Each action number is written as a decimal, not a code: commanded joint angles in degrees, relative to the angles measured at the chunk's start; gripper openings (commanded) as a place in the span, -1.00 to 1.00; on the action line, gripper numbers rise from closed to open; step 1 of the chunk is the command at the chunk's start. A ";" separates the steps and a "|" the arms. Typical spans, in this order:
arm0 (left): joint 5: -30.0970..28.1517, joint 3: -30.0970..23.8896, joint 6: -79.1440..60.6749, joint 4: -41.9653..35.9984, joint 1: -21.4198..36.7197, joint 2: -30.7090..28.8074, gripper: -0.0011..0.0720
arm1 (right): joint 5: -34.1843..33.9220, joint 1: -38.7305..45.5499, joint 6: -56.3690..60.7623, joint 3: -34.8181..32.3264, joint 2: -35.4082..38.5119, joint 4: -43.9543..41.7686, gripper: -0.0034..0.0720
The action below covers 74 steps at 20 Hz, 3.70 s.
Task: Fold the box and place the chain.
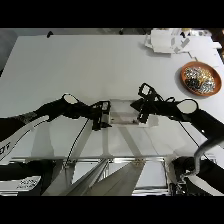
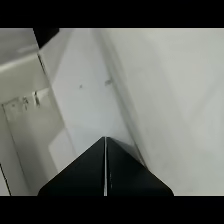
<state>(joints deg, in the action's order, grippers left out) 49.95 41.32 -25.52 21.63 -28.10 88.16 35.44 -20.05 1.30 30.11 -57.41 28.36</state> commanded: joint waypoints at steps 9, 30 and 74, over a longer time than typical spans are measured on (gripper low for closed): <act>0.00 0.00 0.02 0.00 0.04 -0.04 -0.60 | 17.38 -0.04 3.21 -0.72 6.93 39.69 -0.38; 0.00 0.00 0.00 0.00 0.04 -0.04 -0.60 | 14.56 8.98 -27.45 -3.32 -8.17 4.37 -0.58; 0.00 0.00 0.00 0.00 0.04 -0.04 -0.60 | 17.70 18.91 53.42 -3.80 -6.58 15.47 -0.86</act>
<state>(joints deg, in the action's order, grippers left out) 49.98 41.32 -25.50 21.61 -28.10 88.16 53.04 2.13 57.93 26.35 -63.22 49.06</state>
